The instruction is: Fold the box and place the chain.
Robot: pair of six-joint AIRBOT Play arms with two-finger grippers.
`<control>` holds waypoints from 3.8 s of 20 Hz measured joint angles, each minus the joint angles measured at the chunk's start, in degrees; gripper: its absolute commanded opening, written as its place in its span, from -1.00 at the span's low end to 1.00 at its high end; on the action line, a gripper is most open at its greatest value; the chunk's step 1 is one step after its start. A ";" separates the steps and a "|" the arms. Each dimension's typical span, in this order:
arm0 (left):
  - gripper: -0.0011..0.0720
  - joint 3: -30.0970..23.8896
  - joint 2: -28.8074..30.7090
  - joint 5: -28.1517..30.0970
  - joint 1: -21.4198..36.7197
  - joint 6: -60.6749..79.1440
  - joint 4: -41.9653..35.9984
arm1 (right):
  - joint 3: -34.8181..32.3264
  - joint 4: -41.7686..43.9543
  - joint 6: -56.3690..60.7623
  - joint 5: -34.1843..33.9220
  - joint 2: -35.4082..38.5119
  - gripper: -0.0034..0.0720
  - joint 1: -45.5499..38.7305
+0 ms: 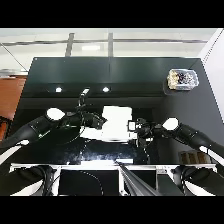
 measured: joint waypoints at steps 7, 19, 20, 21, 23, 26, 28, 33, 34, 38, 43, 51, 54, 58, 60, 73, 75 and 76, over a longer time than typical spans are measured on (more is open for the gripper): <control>-0.90 0.07 -1.51 -1.53 -0.66 0.72 3.58 | 0.00 -0.07 -0.15 0.15 0.00 0.50 0.00; 0.94 0.59 14.82 -13.60 9.70 -2.08 24.96 | 0.00 -0.13 0.00 0.26 0.00 0.50 0.00; 0.92 0.48 15.19 -15.47 10.49 -2.29 27.58 | -0.02 -0.13 -0.02 0.31 0.00 0.50 0.00; 0.92 0.33 15.30 -16.94 10.99 -1.92 30.05 | 0.00 -0.13 -0.02 0.33 0.00 0.50 0.00; 0.91 0.13 15.17 -19.06 11.63 1.40 32.98 | 0.00 -0.15 -0.02 0.35 0.00 0.51 0.00; 0.87 0.00 14.60 -20.98 12.02 12.66 31.71 | 0.00 -0.15 -0.13 0.33 0.00 0.51 0.28; 0.87 0.00 13.77 -21.11 11.50 20.22 30.42 | 0.00 -0.15 -0.17 0.33 0.00 0.51 0.39; 0.87 -0.02 10.32 -17.84 5.62 28.74 32.83 | -0.02 -0.11 -0.20 0.31 0.00 0.51 0.48; 0.87 -0.02 9.49 -17.00 4.20 29.40 33.07 | 0.00 -0.09 -0.22 0.31 0.00 0.51 0.48; 0.87 -0.02 6.29 -12.76 -0.44 30.40 32.28 | 0.00 -0.02 -0.22 0.15 0.00 0.51 0.48; 0.40 -0.02 3.89 -8.92 -2.75 30.67 30.27 | 0.00 0.04 -0.22 -0.07 0.00 0.51 0.48; -0.02 -0.02 3.30 -7.89 -3.30 30.77 29.64 | -0.02 0.04 -0.31 -0.02 0.00 0.51 0.48; -0.02 -0.02 3.23 -9.44 -3.28 30.58 29.33 | 0.00 0.02 -0.33 -0.02 0.00 0.51 0.48; -0.02 -0.02 3.23 -10.82 -3.21 30.38 28.15 | 0.00 0.04 -0.22 -0.04 0.00 0.51 0.48; -0.02 -0.02 3.19 -10.84 -3.21 30.38 26.91 | 0.00 0.04 -0.22 -0.04 0.00 0.51 0.48; -0.36 -0.02 2.73 -8.81 -3.21 30.36 24.22 | 0.00 0.09 -0.02 -0.26 0.00 0.51 0.48; -0.36 -0.02 2.71 -7.63 -3.19 30.34 23.06 | 0.00 0.11 -0.02 -0.26 0.00 0.51 0.48; -0.36 -0.02 2.69 -7.45 -3.19 30.34 22.40 | 0.00 0.11 -0.04 -0.26 0.00 0.51 0.48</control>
